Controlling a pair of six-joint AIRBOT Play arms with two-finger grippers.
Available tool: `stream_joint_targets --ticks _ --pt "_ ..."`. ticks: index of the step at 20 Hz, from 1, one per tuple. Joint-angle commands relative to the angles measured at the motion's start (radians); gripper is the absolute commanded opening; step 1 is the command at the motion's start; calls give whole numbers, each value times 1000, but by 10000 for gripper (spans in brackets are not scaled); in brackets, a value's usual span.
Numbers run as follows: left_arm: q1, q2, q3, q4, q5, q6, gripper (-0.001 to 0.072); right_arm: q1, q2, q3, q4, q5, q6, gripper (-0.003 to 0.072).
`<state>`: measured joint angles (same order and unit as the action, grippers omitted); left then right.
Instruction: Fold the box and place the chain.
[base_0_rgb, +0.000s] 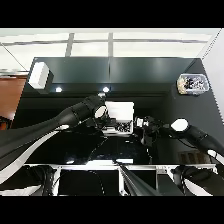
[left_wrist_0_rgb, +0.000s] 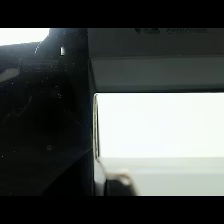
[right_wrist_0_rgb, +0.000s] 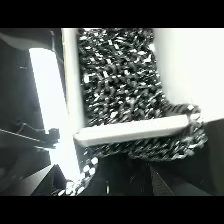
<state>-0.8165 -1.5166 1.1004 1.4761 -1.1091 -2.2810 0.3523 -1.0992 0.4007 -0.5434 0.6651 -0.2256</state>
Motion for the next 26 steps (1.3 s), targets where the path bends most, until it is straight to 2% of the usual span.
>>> stream_joint_targets --ticks 1,6,7,9,10,20,22,23,25,26 --pt "0 0 1 0 0 0 30 3 -63 48 31 -21 -66 720" --pt "0 0 1 0 0 0 30 3 -92 63 7 -42 -68 720" --pt "0 0 1 0 0 0 30 3 -92 63 -12 -43 -67 600" --pt "0 0 1 0 0 0 30 3 -92 63 -18 -42 -66 453" --pt "0 0 1 0 0 0 30 3 -92 63 -19 -42 -67 431" --pt "0 0 1 0 0 0 30 -35 -92 63 -56 -18 -43 418" --pt "0 0 1 0 0 0 30 -35 -92 63 -56 -6 -43 115" --pt "0 0 1 0 0 0 30 -35 -91 63 -55 -3 -41 60" --pt "0 0 1 0 0 0 30 -35 -74 63 -56 -4 23 55" --pt "0 0 1 0 0 0 30 -39 -53 63 -62 -7 74 15"
